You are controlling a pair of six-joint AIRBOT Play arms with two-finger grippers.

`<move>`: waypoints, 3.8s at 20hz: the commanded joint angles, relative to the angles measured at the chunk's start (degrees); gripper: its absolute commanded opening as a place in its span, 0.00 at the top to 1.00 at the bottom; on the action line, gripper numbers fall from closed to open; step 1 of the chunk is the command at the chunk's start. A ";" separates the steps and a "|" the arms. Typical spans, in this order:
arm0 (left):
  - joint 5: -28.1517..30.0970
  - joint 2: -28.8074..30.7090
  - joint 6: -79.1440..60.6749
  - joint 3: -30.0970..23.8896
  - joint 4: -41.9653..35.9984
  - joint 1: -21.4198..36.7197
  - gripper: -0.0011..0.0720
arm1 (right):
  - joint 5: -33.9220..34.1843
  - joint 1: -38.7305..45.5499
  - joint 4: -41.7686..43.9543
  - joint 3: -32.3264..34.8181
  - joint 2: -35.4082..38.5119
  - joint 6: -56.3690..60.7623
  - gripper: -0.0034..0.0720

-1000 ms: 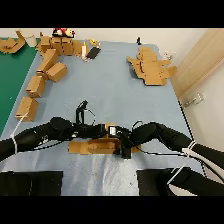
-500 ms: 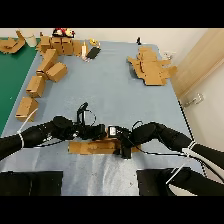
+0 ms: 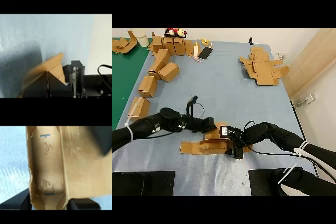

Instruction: Fold the box.

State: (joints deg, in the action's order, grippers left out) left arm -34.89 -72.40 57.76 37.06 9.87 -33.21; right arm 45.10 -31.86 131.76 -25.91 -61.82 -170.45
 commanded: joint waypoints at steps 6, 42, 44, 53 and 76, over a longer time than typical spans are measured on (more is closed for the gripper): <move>-10.05 10.56 -4.87 1.44 17.57 13.00 0.98 | 0.00 -0.02 -0.02 0.02 0.00 0.07 0.36; -5.81 16.52 -58.25 -13.05 22.86 -1.31 0.01 | -0.02 -0.02 -0.04 0.02 0.00 0.04 0.36; -3.34 16.50 -58.27 -13.07 22.91 -2.54 0.40 | 0.00 -0.02 -0.04 0.02 0.00 0.04 0.36; -1.66 16.31 -60.43 -13.07 23.58 -2.89 0.93 | 0.00 -0.02 -0.04 0.02 0.00 0.04 0.36; 0.61 16.31 -60.98 -13.07 21.77 -6.75 0.93 | 0.00 -0.02 -0.04 0.02 0.00 0.07 0.36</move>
State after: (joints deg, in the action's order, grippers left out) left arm -35.83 -56.05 -3.22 23.99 31.77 -39.35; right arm 45.12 -31.90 131.63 -25.91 -61.82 -170.41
